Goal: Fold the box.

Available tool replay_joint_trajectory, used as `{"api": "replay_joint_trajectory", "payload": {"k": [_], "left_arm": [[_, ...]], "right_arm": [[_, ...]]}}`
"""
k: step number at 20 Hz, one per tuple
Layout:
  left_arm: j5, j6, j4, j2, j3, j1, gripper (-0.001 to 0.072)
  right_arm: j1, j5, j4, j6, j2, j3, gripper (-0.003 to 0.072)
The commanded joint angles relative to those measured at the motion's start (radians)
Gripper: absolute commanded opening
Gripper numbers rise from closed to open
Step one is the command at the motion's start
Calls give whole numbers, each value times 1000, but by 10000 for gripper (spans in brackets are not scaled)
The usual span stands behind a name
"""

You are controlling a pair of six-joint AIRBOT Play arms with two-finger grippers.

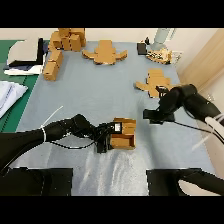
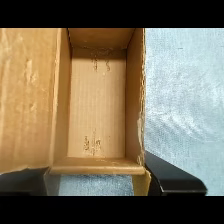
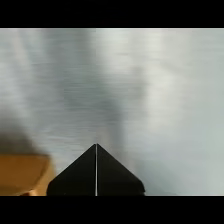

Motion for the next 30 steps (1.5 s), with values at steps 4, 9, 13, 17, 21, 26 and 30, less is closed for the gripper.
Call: {"api": "replay_joint_trajectory", "payload": {"k": [4,9,13,17,21,26,30], "left_arm": [[0,0,0,-1,1,0,488],[0,0,0,-1,1,0,488],[0,0,0,-1,1,0,488],[0,0,0,-1,1,0,488],[0,0,0,-1,1,0,488],[0,0,0,-1,1,0,487],[0,0,0,-1,1,0,488]], "right_arm": [[-220,-154,932,-986,-259,-4,1],[-99,-220,919,-1073,-149,-136,1],[-24,-72,822,-1088,95,-299,1],[126,74,639,-1016,269,-393,1],[274,277,456,-983,409,-398,1],[500,507,100,-982,559,-459,1],[629,657,-12,-983,619,-549,55]]}}
